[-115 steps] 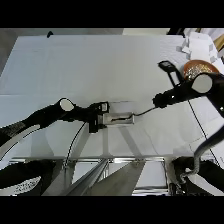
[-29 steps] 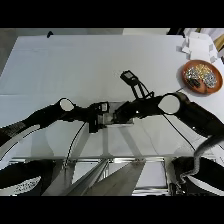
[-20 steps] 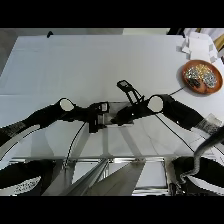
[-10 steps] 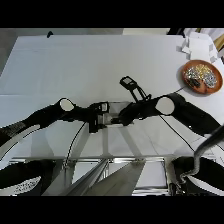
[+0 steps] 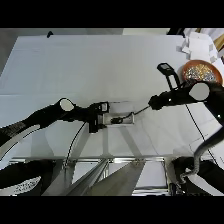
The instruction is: Fold the box and place the chain.
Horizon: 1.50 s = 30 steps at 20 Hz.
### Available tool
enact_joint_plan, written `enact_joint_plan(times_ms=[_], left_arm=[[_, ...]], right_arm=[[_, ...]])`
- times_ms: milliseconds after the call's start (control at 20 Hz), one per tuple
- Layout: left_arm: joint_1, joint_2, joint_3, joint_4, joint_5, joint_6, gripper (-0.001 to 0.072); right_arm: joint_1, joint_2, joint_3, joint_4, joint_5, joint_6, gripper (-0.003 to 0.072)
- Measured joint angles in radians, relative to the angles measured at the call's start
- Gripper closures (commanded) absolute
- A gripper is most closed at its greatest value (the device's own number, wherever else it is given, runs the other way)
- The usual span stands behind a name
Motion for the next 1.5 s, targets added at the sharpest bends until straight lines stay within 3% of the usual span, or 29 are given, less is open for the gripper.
enact_joint_plan(times_ms=[450,900,1000,1100,1200,1500], left_arm=[[0.000,0.000,0.000,0.000,0.000,0.000,0.0701],[0.000,0.000,0.000,0.000,0.000,0.000,0.0701],[0.000,0.000,0.000,0.000,0.000,0.000,0.0701],[0.000,0.000,0.000,0.000,0.000,0.000,0.0701],[0.000,0.000,0.000,0.000,0.000,0.000,0.0701],[0.000,0.000,0.000,0.000,0.000,0.000,0.0701]], right_arm=[[-0.108,-0.233,0.000,-0.065,-0.138,0.027,0.0287],[-0.114,-0.327,0.000,-0.133,-0.229,0.094,0.0298],[-0.114,-0.335,0.001,-0.140,-0.235,0.102,0.0455],[-0.115,-0.339,0.000,-0.143,-0.238,0.107,0.0470],[-0.116,-0.342,0.000,-0.146,-0.239,0.107,0.0669],[-0.114,-0.298,0.000,-0.097,-0.213,0.090,0.0669]])
